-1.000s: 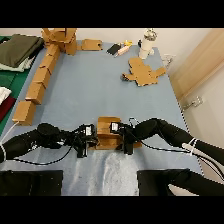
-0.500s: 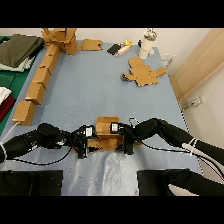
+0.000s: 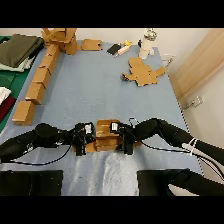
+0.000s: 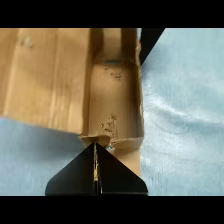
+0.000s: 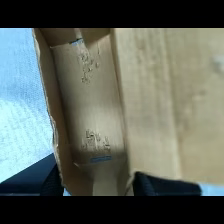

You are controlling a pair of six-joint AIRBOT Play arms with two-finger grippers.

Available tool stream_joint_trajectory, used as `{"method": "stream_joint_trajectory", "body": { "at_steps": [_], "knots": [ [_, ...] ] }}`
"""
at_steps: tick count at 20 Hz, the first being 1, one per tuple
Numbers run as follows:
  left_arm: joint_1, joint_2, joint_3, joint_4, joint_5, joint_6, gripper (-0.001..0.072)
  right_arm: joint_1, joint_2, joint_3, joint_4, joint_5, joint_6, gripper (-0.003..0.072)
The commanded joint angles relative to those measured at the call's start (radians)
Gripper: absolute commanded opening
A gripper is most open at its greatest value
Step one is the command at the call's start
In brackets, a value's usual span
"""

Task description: Fold the box.

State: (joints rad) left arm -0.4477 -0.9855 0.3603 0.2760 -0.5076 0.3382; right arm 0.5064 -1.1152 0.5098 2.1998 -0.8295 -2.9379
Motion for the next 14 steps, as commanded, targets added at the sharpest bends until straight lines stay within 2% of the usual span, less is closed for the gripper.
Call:
{"method": "stream_joint_trajectory", "body": {
  "at_steps": [1,3,5,8,9,10,12,14],
  "knots": [
    [0.001,0.122,0.000,0.286,0.035,-0.338,0.0010,0.000,0.001,0.000,-0.001,0.001,-0.003,0.0487],
    [0.001,0.225,0.000,0.472,0.006,-0.657,0.0010,0.000,0.001,0.000,-0.001,0.001,-0.003,0.0487],
    [0.003,0.325,0.000,0.696,-0.052,-1.144,0.0010,0.000,0.001,0.000,-0.001,0.001,-0.003,0.0487],
    [0.049,0.452,0.000,0.922,-0.276,-2.013,0.0009,0.000,0.001,0.000,-0.001,0.001,-0.003,0.0487],
    [0.064,0.473,-0.001,0.958,-0.355,-2.180,0.0009,0.000,0.001,0.000,-0.001,0.001,-0.003,0.0487],
    [0.077,0.477,-0.005,0.986,-0.419,-2.290,0.0009,0.000,0.001,0.000,-0.001,0.001,-0.003,0.0487],
    [0.109,0.441,-0.026,0.988,-0.479,-2.354,0.0009,0.000,0.001,0.000,-0.001,0.001,-0.003,0.0487],
    [0.126,0.382,-0.044,0.975,-0.471,-2.374,0.0008,0.000,0.001,0.000,-0.001,0.001,-0.003,0.0487]
  ]
}}
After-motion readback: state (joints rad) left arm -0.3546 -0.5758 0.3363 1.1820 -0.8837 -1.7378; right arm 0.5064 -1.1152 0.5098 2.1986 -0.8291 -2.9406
